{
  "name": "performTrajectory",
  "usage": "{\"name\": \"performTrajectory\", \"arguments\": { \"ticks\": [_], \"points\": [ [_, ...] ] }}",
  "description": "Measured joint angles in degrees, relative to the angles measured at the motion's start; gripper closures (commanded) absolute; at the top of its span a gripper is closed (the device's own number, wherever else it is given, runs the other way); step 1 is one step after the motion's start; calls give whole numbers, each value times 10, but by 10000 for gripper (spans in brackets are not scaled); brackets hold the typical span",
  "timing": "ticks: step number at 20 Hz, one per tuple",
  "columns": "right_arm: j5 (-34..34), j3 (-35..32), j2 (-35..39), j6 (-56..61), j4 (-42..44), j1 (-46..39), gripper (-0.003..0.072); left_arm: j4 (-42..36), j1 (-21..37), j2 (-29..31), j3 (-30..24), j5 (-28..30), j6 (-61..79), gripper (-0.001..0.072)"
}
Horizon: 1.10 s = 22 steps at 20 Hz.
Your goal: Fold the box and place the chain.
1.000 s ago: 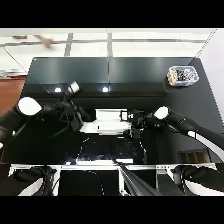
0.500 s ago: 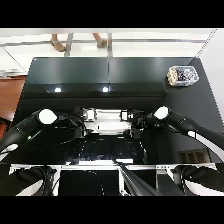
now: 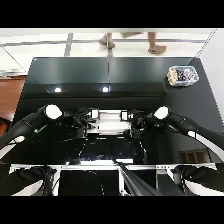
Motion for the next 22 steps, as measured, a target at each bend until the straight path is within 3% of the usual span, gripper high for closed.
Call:
{"name": "performTrajectory", "arguments": {
  "ticks": [10, 12, 13, 15, 16, 17, 18, 19, 20, 21, 22],
  "points": [
    [0, 0, 0, 0, 0, 0, 556, -82, -11, -25, 1, 3, 2, 490],
    [0, 0, 0, 0, 0, 0, 556, -92, -13, -30, 1, 6, 2, 681],
    [0, 0, 0, 0, 0, 0, 556, -97, -13, -32, 1, 7, 2, 674],
    [0, 0, 0, 0, 0, 0, 555, -101, -14, -33, 1, 7, 2, 328],
    [0, 0, 0, 0, 0, 0, 556, -102, -14, -34, 1, 6, 1, 393],
    [0, 0, 0, 0, 0, 0, 556, -103, -14, -34, 1, 7, 0, 534],
    [0, 0, 0, 0, 0, 0, 556, -102, -14, -35, 1, 6, 0, 466],
    [0, 0, 0, 0, 0, 0, 556, -102, -14, -35, 1, 6, 1, 254],
    [0, 0, 0, 0, 0, 0, 556, -102, -14, -35, 1, 5, 0, 295],
    [0, 0, 0, 0, 0, 0, 556, -102, -14, -35, 2, 5, -2, 575],
    [0, 0, 0, 0, 0, 0, 556, -99, -14, -33, 2, 3, -8, 671]
  ]
}}
